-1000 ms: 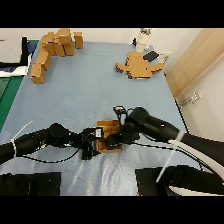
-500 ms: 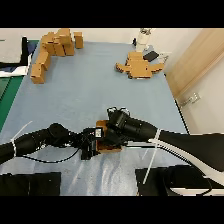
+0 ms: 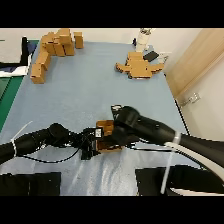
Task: Fold the box.
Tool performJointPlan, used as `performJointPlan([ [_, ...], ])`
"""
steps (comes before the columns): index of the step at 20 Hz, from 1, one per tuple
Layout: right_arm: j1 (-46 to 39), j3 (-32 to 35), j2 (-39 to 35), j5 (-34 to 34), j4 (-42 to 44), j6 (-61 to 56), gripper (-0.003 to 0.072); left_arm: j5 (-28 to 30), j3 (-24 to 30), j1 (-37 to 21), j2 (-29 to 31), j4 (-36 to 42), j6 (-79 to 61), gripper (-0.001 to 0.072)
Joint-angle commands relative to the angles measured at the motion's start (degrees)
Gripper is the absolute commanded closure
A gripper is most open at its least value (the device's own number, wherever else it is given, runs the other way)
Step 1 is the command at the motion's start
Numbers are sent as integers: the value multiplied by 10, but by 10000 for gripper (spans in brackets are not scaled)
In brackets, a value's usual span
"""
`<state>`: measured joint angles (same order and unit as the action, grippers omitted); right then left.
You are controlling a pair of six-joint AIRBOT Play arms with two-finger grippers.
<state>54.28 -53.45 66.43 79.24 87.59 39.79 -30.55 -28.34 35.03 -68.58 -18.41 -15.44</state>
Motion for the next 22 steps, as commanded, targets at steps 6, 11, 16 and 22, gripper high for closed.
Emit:
performJointPlan([
  [6,-192,41,-137,18,-85,63,563,0,-1,0,0,0,0,211],
  [11,-415,54,-7,-167,85,290,680,0,-1,0,0,0,0,211],
  [16,-466,44,110,-175,485,769,683,0,-1,0,0,0,0,211],
  [22,-424,-12,109,-68,551,992,682,0,-1,0,0,0,0,211],
])
